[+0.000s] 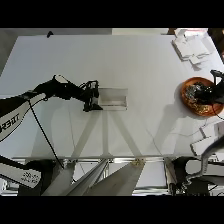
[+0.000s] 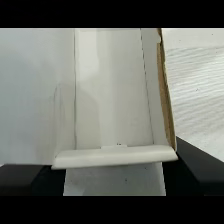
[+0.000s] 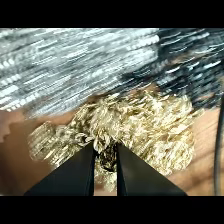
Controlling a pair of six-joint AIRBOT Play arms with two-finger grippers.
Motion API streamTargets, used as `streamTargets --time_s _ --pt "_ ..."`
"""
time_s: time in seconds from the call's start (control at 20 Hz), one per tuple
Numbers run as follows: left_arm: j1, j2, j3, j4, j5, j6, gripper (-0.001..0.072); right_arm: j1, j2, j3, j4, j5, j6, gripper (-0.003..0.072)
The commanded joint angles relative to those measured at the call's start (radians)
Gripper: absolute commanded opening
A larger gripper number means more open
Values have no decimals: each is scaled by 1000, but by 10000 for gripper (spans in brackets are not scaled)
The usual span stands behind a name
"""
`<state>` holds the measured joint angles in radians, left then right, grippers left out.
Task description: Fold the box and place the chain.
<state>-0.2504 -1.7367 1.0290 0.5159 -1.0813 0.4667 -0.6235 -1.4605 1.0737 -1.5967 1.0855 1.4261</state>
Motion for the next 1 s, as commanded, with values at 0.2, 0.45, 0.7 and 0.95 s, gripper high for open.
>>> streamTargets --time_s 0.2,0.45,0.7,0.95 --pt "-1 1 1 0 0 0 277 61 263 2 86 85 -100 8" --pt "-1 1 1 0 0 0 277 260 356 2 90 135 -60 8" --pt "-1 1 1 0 0 0 277 497 358 2 90 132 58 8" --pt "-1 1 1 0 0 0 277 735 358 2 90 84 175 8"
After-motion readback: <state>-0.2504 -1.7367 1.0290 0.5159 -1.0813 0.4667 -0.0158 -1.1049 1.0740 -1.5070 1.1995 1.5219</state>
